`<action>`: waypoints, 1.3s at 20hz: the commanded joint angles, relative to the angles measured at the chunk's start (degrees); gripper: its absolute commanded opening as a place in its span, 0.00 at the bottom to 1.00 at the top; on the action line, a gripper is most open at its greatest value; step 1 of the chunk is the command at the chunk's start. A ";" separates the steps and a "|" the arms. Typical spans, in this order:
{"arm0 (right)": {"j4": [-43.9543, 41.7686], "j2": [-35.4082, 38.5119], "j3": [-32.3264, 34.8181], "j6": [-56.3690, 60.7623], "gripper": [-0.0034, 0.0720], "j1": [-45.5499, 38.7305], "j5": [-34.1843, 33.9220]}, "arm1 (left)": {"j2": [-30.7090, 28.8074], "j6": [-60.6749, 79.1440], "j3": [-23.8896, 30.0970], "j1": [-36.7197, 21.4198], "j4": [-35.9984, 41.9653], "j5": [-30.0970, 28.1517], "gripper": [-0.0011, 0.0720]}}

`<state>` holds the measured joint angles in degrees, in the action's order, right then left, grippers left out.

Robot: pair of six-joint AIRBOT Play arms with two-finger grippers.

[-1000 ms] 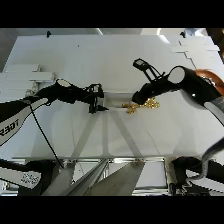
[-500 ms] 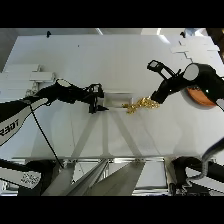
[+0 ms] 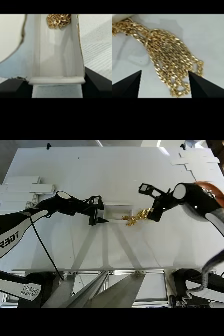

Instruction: Fold the box and place the chain.

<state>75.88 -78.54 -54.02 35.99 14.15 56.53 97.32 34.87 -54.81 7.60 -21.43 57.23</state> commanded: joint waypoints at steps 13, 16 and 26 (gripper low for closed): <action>-0.70 -6.23 0.35 4.72 0.16 2.21 -1.64 | -0.02 0.00 -0.07 0.02 -0.02 0.00 0.46; -1.99 -5.31 0.35 7.19 0.06 2.21 1.55 | -0.02 0.00 -0.07 0.02 -0.02 0.00 0.46; -17.18 10.45 0.33 7.54 0.06 2.21 -2.05 | -0.02 0.00 -0.07 0.02 -0.02 0.00 0.46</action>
